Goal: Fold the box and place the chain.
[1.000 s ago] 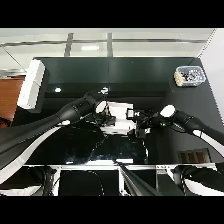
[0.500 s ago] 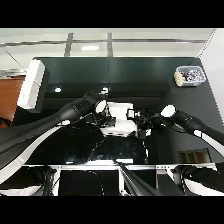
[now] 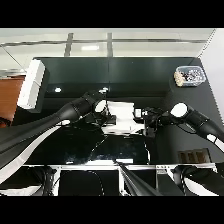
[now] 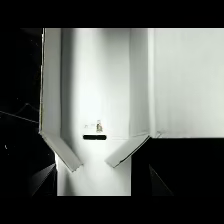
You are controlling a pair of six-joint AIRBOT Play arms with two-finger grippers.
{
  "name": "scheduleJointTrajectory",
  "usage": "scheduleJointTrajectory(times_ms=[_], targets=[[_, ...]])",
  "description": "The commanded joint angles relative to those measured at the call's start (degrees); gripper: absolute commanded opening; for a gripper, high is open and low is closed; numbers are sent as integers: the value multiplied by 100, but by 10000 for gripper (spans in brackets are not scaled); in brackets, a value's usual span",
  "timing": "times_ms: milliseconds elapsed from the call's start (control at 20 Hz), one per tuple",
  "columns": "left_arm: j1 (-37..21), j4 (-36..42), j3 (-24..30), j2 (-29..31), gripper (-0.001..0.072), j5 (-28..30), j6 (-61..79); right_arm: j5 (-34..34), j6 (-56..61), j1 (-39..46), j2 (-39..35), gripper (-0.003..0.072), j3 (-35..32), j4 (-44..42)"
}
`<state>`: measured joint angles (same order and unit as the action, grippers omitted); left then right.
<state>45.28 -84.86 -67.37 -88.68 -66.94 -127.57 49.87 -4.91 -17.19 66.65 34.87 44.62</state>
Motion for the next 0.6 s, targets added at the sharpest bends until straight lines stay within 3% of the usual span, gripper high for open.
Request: scheduleJointTrajectory(times_ms=[0, 250, 300, 350, 400, 550], targets=[[-7, -70, -2, -2, 23, 11, -186, 33, -166, -24, 52, 716, -2, -92], [-4, -83, -2, -2, 25, -61, -188, -514, -590, -197, 170, 708, -2, -463], [-2, -81, -2, -2, 25, -63, -186, -516, -697, -199, 170, 625, -2, -573], [-2, -81, -2, -2, 25, -63, -186, -485, -699, -199, 170, 347, -2, -590], [-2, -81, -2, -2, 26, -63, -186, -367, -702, -199, 170, 220, -2, -588], [-4, -79, -2, -2, 26, -63, -186, -334, -699, -278, 173, 220, -2, -621]])
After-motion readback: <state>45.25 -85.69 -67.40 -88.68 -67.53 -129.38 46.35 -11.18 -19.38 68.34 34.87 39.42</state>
